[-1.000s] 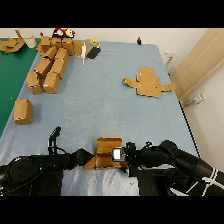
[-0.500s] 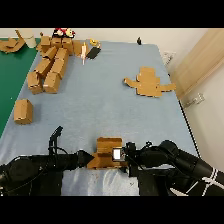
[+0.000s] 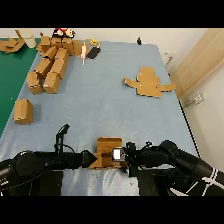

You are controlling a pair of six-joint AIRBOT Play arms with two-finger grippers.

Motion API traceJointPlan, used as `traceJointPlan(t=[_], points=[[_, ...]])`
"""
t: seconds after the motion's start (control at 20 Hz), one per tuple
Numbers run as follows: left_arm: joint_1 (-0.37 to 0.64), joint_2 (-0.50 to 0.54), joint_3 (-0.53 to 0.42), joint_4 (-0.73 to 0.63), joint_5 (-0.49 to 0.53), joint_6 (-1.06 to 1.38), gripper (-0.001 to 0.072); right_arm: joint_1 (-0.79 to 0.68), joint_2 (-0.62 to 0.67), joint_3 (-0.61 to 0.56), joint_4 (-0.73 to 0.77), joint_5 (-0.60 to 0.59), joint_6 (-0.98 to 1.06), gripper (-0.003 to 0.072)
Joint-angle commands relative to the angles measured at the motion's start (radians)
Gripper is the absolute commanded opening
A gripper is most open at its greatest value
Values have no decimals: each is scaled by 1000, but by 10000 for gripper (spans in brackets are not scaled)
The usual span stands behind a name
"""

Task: Fold the box.

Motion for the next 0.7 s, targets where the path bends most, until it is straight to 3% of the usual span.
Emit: traceJointPlan(t=[0.0, 0.25, 0.5, 0.65], points=[[-30, -117, 88, 66, -37, 2, 446, 0, 1, 0, 0, 0, 0, 459], [-43, -202, 166, 182, -91, -109, 446, 0, 1, 0, 0, 0, 0, 459], [-56, -251, 238, 336, -211, -223, 446, 0, 1, 0, 0, 0, 0, 460], [-108, -292, 280, 415, -214, -309, 446, 0, 1, 0, 0, 0, 0, 460]])
